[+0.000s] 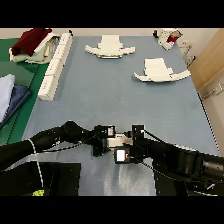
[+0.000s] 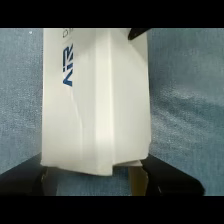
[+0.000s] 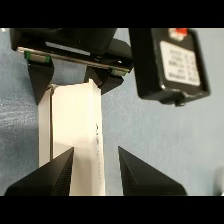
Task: Fold the box.
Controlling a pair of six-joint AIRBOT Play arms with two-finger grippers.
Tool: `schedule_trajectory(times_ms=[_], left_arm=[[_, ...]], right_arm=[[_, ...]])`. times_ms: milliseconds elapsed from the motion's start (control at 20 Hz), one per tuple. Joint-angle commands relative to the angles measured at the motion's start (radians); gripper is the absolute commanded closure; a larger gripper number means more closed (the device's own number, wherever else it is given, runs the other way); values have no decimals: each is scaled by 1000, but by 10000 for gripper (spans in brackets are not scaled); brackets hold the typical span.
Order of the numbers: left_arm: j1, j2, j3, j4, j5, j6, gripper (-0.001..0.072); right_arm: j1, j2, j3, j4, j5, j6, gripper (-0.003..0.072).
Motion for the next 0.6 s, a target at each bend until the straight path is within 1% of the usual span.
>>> schedule_trajectory(times_ms=[0, 100, 150, 350, 400, 450, 500, 550], left_arm=[[0, 0, 1, 0, 0, 0, 429], [0, 0, 1, 0, 0, 0, 429], [0, 0, 1, 0, 0, 0, 429], [0, 0, 1, 0, 0, 0, 429], [0, 0, 1, 0, 0, 0, 429], [0, 0, 1, 0, 0, 0, 429], [0, 0, 1, 0, 0, 0, 429], [0, 0, 1, 0, 0, 0, 429]], right_arm=[[0, -1, 1, 27, -2, 1, 282], [0, -10, 1, 36, -3, 2, 284], [0, -23, 1, 37, -5, 3, 353], [-1, -57, 6, 33, 2, 3, 366], [-1, -57, 11, 31, 0, 3, 406], [-4, -57, 18, 28, -1, 3, 406], [-10, -57, 25, 27, -2, 3, 425], [-19, -57, 31, 27, -4, 3, 512]])
